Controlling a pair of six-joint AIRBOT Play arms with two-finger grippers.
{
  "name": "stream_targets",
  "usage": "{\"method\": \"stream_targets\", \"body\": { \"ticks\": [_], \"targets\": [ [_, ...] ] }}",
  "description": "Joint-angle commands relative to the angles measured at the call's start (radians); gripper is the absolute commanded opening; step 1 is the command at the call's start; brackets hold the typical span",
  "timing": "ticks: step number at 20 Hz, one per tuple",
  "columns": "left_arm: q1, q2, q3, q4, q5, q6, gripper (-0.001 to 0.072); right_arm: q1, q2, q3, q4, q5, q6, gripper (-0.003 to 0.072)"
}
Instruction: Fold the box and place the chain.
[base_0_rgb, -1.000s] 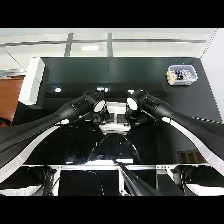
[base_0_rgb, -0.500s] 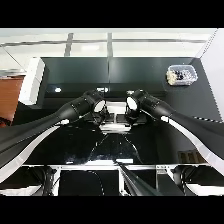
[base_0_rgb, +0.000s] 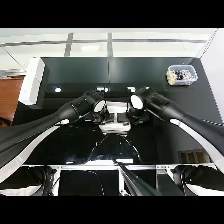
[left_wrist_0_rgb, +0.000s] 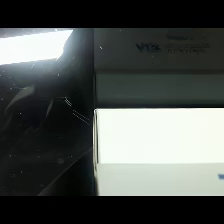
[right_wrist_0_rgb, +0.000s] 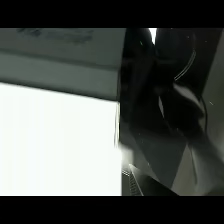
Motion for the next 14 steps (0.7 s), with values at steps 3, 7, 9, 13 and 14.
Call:
{"method": "stream_targets", "body": {
  "ticks": [3,7,9,13,14],
  "targets": [
    [0.000,0.000,0.001,0.000,-0.001,-0.001,0.0027,-0.001,0.242,0.000,-0.335,0.077,-0.033,0.0385],
    [0.000,0.000,0.001,0.000,-0.001,-0.001,0.0027,-0.075,0.275,-0.008,-0.798,0.087,-0.032,0.0385],
    [0.000,0.000,0.001,0.000,-0.001,-0.001,0.0027,-0.197,0.270,-0.046,-0.788,-0.086,0.008,0.0399],
    [0.000,0.000,0.001,0.000,-0.002,-0.001,0.0027,-0.479,0.144,-0.064,-0.474,-0.204,0.063,0.0720],
    [0.000,0.000,0.001,0.000,-0.002,-0.001,0.0027,-0.543,0.111,-0.062,-0.394,-0.234,0.038,0.0720]
  ]
}}
